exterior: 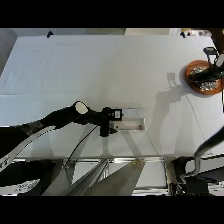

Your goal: Fold the box and place the chain.

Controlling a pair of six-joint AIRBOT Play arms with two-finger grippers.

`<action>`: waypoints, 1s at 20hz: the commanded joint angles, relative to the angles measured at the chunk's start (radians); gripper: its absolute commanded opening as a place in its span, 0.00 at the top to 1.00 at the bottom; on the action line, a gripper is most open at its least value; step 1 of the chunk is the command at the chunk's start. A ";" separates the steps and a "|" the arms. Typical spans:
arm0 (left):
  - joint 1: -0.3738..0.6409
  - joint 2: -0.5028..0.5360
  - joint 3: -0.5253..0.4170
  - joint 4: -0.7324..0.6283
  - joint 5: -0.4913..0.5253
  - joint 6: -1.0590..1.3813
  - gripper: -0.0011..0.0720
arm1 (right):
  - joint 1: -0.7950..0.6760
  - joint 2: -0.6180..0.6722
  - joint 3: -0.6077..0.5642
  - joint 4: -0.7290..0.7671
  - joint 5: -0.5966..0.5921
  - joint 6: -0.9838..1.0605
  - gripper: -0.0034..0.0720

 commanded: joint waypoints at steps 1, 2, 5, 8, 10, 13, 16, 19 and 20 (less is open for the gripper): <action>-0.001 0.000 0.000 0.000 0.000 0.000 0.92 | -0.004 -0.022 0.001 0.035 -0.064 -0.013 0.61; -0.001 0.000 0.000 0.000 0.000 0.000 0.92 | -0.004 -0.024 0.001 0.035 -0.061 -0.013 0.61; -0.001 0.000 0.000 0.000 0.000 0.000 0.92 | -0.004 -0.035 0.001 0.035 -0.062 -0.013 0.62; -0.001 0.000 0.000 0.000 0.000 0.000 0.92 | -0.004 -0.055 0.001 0.035 -0.068 -0.012 0.78; -0.001 0.000 0.000 0.000 0.000 0.000 0.92 | -0.004 -0.068 0.001 0.035 -0.074 -0.011 0.79; -0.001 0.000 0.000 0.000 0.000 0.000 0.92 | -0.004 -0.072 0.001 0.035 -0.108 -0.011 0.79; -0.001 0.000 0.000 0.000 0.000 0.000 0.92 | -0.004 -0.072 0.001 0.038 -0.125 -0.012 0.90; -0.001 0.000 0.000 0.000 0.000 0.000 0.92 | -0.004 -0.067 0.002 0.042 -0.064 -0.011 0.93; -0.001 0.000 0.000 0.000 0.000 0.000 0.92 | -0.004 -0.056 0.002 0.043 -0.029 -0.011 0.93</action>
